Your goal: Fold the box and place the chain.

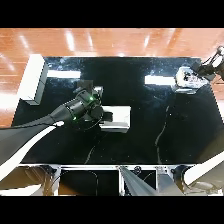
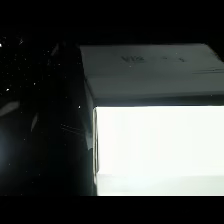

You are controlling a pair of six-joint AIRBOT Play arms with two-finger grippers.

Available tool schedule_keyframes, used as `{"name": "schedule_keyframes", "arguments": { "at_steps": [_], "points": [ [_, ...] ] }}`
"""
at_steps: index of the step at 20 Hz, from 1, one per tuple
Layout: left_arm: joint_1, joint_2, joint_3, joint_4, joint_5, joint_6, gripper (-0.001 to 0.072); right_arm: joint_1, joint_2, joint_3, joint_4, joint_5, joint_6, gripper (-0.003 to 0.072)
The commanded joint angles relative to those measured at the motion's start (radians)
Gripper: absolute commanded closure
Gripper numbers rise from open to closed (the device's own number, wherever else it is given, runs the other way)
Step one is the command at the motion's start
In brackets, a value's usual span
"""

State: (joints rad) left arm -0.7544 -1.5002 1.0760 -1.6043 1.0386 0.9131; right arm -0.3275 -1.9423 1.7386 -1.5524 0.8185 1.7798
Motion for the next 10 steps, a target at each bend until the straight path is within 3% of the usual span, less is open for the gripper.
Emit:
{"name": "schedule_keyframes", "arguments": {
  "at_steps": [1, 10],
  "points": [
    [0.000, -0.001, 0.000, 0.015, -0.002, 0.000, 0.0690, 0.000, 0.064, 0.006, 0.008, 0.011, -0.035, 0.0666],
    [-0.001, -0.006, 0.000, 0.033, -0.004, 0.000, 0.0690, 0.059, 0.488, 0.006, 0.135, 0.061, -0.191, 0.0666]
  ]
}}
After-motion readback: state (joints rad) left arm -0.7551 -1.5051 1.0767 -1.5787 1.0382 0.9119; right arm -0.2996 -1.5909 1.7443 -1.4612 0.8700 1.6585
